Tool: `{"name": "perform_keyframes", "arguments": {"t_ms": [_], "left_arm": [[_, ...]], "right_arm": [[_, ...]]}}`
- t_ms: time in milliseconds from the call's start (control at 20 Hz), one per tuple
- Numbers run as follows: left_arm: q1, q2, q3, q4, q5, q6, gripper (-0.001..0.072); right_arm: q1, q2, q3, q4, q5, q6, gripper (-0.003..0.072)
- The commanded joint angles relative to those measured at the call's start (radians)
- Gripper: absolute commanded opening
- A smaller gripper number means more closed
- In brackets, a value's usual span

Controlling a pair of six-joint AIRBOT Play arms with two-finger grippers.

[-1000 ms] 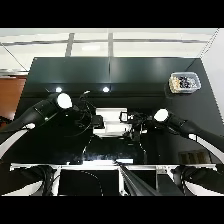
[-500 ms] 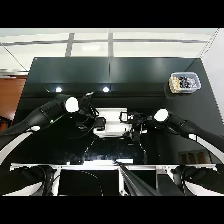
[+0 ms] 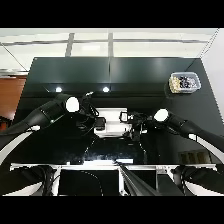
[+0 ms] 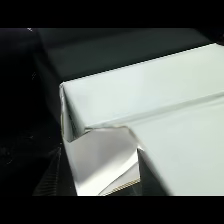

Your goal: Fold the box and place the chain.

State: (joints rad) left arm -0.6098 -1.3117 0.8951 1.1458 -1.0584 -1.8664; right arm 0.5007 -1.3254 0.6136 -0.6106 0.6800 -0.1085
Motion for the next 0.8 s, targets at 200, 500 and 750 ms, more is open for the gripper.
{"name": "perform_keyframes", "arguments": {"t_ms": [200, 500, 750], "left_arm": [[-0.037, -0.04, 0.087, 0.082, -0.061, -0.083, 0.0502], [-0.063, -0.057, 0.108, 0.139, -0.105, -0.106, 0.0355], [-0.076, -0.098, 0.109, 0.178, -0.102, -0.159, 0.0352]], "right_arm": [[0.001, 0.0, 0.0, 0.0, 0.0, 0.0, 0.0234], [0.001, 0.0, 0.0, 0.0, 0.0, 0.0, 0.0234], [0.001, 0.0, 0.0, 0.0, 0.0, 0.0, 0.0234]]}}
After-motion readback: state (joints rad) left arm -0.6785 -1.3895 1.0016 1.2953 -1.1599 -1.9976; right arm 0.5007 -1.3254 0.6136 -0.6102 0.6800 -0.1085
